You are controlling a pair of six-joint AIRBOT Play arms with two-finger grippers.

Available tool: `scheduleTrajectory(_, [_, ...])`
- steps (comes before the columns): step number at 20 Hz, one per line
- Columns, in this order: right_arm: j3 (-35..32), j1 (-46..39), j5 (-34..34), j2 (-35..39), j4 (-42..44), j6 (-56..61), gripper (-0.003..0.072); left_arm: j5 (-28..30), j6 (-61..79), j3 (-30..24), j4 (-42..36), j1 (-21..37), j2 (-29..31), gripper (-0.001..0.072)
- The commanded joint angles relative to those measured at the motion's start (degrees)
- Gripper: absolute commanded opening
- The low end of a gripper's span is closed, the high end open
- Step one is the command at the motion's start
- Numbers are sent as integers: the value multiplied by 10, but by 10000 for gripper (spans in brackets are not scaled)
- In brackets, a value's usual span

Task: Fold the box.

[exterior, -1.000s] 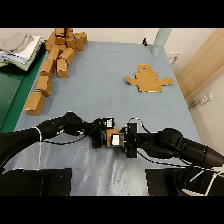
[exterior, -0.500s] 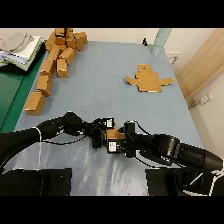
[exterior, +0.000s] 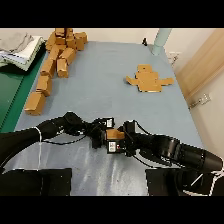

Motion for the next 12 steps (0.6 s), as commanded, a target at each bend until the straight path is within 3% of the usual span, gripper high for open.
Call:
scheduleTrajectory(1, [1,10,0,5,5,2,515,0,0,0,0,0,0,489])
scheduleTrajectory(7, [-9,36,-7,-8,9,8,515,0,0,0,0,0,0,489])
scheduleTrajectory(12, [-9,35,-4,-29,-43,36,515,0,0,0,0,0,0,489])
